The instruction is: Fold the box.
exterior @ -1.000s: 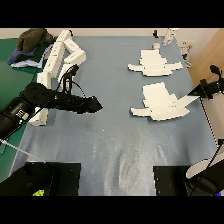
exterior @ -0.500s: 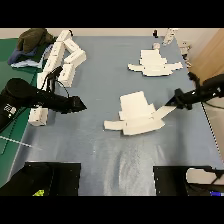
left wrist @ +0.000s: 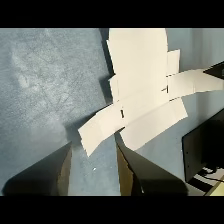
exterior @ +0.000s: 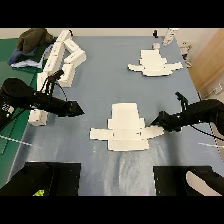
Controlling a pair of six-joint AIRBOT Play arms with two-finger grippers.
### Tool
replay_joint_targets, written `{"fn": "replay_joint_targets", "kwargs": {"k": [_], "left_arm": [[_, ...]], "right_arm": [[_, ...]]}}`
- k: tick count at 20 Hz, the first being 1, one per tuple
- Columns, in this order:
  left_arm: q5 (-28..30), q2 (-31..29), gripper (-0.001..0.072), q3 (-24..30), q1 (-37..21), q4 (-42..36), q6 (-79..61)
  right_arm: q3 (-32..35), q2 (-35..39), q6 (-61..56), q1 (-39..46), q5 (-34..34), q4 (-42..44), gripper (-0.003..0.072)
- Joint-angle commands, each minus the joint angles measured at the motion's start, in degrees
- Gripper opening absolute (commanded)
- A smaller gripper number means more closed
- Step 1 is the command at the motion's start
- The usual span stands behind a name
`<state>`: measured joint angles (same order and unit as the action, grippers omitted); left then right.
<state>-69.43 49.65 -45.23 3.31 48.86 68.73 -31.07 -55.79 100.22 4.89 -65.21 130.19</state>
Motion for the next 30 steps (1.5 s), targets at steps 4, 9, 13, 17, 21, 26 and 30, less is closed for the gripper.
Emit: {"fn": "replay_joint_targets", "kwargs": {"k": [4,9,13,17,21,26,30], "left_arm": [[-0.61,0.04,0.0420,0.00,-0.09,0.00,-0.39],[-0.68,0.04,0.0420,0.00,-0.07,-0.02,-0.39],[0.24,1.16,0.0419,-0.02,-0.28,0.00,-0.20],[-3.08,6.84,0.0421,-0.22,-4.37,-2.05,-0.96],[-6.05,12.66,0.0422,-0.17,-7.54,-8.66,-7.65],[-3.04,21.90,0.0423,-0.11,-4.20,-13.46,-13.29],[1.62,30.49,0.0421,-1.11,0.61,-18.88,-20.17]], "right_arm": [[-2.29,-7.45,-0.09,-0.72,-5.99,-1.77,0.0302],[-2.60,-10.56,4.61,-2.45,-6.27,-0.72,0.0101],[-2.54,-10.23,10.95,-5.49,-5.66,2.89,0.0002],[1.01,-2.10,12.94,-13.07,-0.48,2.91,0.0001],[7.72,11.26,10.19,-20.02,7.04,2.27,0.0001],[9.90,15.08,6.62,-21.92,7.69,2.19,0.0001],[9.90,15.08,6.27,-21.92,7.63,2.23,0.0001]]}}
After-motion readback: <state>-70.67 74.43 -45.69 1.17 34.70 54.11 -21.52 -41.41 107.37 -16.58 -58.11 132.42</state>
